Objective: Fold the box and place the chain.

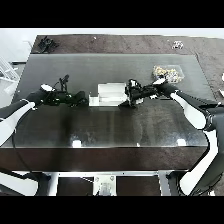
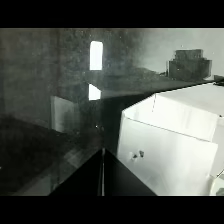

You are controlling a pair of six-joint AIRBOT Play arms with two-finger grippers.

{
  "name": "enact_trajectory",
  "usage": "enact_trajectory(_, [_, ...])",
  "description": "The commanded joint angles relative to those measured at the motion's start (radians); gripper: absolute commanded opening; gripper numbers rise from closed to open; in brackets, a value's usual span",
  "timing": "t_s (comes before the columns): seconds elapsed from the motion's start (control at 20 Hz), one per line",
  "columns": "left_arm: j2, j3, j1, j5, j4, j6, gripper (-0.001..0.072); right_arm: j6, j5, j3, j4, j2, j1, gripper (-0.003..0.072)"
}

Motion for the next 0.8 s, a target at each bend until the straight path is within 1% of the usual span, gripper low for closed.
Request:
enact_trajectory(0.0, [-0.008, 0.029, -0.020, -0.020, -0.015, 0.002, 0.0023, 0.000, 0.000, 0.000, 0.000, 0.000, 0.001, 0.0576])
enact_trajectory(0.15, [-0.008, 0.050, -0.043, -0.018, -0.019, 0.002, 0.0025, 0.000, 0.000, 0.000, 0.000, 0.000, 0.001, 0.0576])
enact_trajectory(0.2, [-0.008, 0.055, -0.047, -0.026, -0.023, 0.002, 0.0128, 0.000, 0.000, 0.000, 0.000, 0.000, 0.001, 0.0576])
enact_trajectory(0.25, [-0.008, 0.060, -0.050, -0.040, -0.032, 0.002, 0.0139, 0.000, 0.000, 0.000, 0.000, 0.000, 0.001, 0.0576])
enact_trajectory(0.4, [-0.007, 0.079, -0.051, -0.089, -0.038, 0.002, 0.0140, 0.000, 0.000, 0.000, 0.000, 0.000, 0.001, 0.0576])
enact_trajectory(0.75, [0.004, 0.085, -0.051, -0.103, -0.072, 0.002, 0.0140, 0.000, 0.000, 0.000, 0.000, 0.000, 0.001, 0.0576])
